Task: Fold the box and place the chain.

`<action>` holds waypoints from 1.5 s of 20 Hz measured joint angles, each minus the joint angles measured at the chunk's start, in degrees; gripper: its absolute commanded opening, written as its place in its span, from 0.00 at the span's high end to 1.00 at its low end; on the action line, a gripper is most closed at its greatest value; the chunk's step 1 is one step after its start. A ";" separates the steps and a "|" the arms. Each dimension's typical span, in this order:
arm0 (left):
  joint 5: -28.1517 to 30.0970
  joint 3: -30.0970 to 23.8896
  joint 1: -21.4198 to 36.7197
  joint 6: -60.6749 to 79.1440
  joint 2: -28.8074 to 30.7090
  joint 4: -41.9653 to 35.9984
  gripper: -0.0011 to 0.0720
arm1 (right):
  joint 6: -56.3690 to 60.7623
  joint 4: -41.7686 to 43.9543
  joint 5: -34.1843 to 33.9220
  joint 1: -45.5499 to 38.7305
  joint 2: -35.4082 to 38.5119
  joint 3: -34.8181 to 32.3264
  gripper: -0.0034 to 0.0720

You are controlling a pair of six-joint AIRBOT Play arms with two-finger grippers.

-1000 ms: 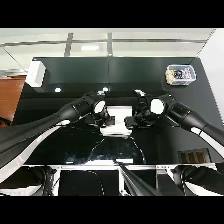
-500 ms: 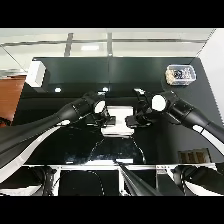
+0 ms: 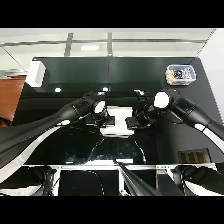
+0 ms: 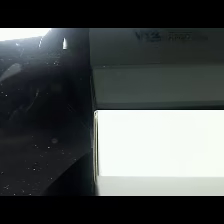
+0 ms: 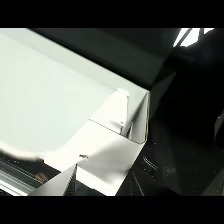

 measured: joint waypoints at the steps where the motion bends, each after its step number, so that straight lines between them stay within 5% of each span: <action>1: -0.02 0.00 0.00 0.02 0.00 0.00 0.95 | -0.20 0.28 0.04 -0.48 0.00 0.00 0.44; 15: -0.09 0.00 0.00 0.04 0.00 0.00 0.95 | -0.59 4.39 -3.30 -2.21 -2.29 0.00 0.44; 30: 0.11 0.00 0.00 0.04 0.00 0.13 0.95 | 10.95 -7.82 -8.20 3.89 -3.74 0.00 0.45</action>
